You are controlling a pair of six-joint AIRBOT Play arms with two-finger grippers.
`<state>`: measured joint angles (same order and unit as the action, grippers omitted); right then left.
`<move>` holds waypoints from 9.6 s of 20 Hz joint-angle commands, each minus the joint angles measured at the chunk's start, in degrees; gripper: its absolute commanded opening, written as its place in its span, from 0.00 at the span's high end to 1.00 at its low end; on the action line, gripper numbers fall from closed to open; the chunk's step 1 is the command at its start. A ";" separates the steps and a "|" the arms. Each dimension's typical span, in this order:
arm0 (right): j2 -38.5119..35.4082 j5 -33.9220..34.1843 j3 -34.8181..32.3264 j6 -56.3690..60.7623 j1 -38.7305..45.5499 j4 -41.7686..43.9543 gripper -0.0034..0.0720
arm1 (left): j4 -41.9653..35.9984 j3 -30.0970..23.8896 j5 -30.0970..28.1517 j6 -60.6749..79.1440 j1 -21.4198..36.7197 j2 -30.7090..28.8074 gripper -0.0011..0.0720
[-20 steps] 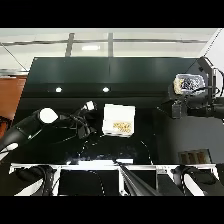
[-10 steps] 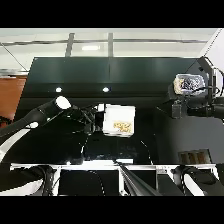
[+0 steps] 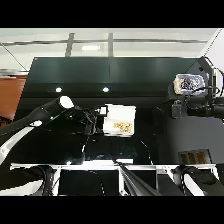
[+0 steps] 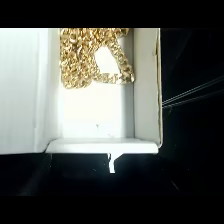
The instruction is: Fold the box and place the chain.
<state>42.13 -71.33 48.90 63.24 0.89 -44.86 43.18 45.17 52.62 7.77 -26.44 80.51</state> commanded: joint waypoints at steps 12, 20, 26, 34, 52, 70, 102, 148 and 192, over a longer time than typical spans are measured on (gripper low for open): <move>0.24 8.13 -1.90 0.33 -0.04 -3.96 0.30 | -2.03 0.07 -3.21 -0.90 -4.70 0.07 0.60; 19.28 30.10 -2.58 -6.99 -10.60 -2.01 0.02 | -2.32 0.07 -7.13 -5.38 -5.57 0.07 0.60; 29.03 30.56 -0.85 -15.74 -18.27 -2.16 0.08 | -2.32 0.07 -7.15 -5.35 -5.57 0.07 0.60; 23.08 3.98 3.67 -29.75 -17.97 -7.48 0.07 | -2.32 0.07 -7.43 -5.35 -5.57 0.07 0.60; 23.28 10.03 -4.90 -43.58 -18.51 1.31 0.33 | -2.29 0.07 -7.41 -5.33 -5.57 0.07 0.58; 23.30 10.08 -6.75 -43.52 -18.53 1.11 0.68 | -2.29 0.07 -7.41 -5.18 -5.57 0.07 0.58; 17.77 1.88 -12.55 -13.31 -11.82 17.84 0.95 | -2.08 0.07 -7.41 -5.18 -5.57 0.07 0.58; 2.32 0.70 -15.15 -3.43 15.65 -0.20 0.94 | -6.97 11.91 -4.46 -15.02 -12.81 0.31 0.01; 2.32 2.23 -15.15 -3.50 15.65 0.26 0.93 | 12.15 17.35 -2.16 -21.90 -19.50 9.55 0.66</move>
<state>44.49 -69.10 33.76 59.72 16.51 -44.62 50.65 61.65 49.32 -12.75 -45.65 90.50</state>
